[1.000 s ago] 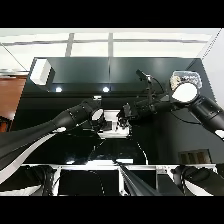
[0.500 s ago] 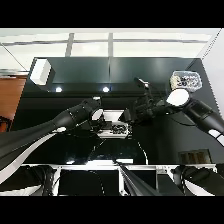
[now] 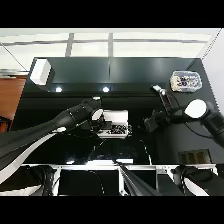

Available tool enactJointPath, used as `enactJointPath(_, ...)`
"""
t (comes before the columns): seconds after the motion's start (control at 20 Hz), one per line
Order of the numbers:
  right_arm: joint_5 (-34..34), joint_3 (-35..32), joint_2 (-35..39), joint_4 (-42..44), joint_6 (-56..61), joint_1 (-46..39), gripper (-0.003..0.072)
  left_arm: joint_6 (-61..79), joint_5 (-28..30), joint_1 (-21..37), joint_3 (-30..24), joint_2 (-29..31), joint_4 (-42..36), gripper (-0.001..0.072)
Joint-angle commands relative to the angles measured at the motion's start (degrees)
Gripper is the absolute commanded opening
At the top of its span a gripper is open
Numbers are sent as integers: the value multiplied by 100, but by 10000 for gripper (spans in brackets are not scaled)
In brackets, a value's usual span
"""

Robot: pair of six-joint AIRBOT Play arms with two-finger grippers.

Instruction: Fold the box and place the chain.

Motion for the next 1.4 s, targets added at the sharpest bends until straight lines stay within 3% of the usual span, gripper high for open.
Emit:
enactJointPath(0.0, -1261, -883, 87, -249, -1399, 225, 713, 0, 15, 2, 2, -2, 0, 29)
enactJointPath(0.1, -1681, -1178, 87, -249, -2616, 551, 707, 0, 13, 2, 2, -2, 0, 28)
enactJointPath(0.2, -1624, -1239, 48, -162, -4019, 763, 707, 0, 11, 2, 2, -2, 0, 28)
enactJointPath(0.6, -1932, -1231, -739, 2238, -7156, 688, 707, -2, 15, 2, 2, -2, -2, 29)
enactJointPath(0.75, -2302, -1228, -988, 2710, -7499, 688, 707, -2, 13, 2, 2, -2, -2, 28)
enactJointPath(1.35, -2363, -1213, -1005, 2590, -7447, 813, 706, -2, 13, 2, 2, -2, -2, 28)
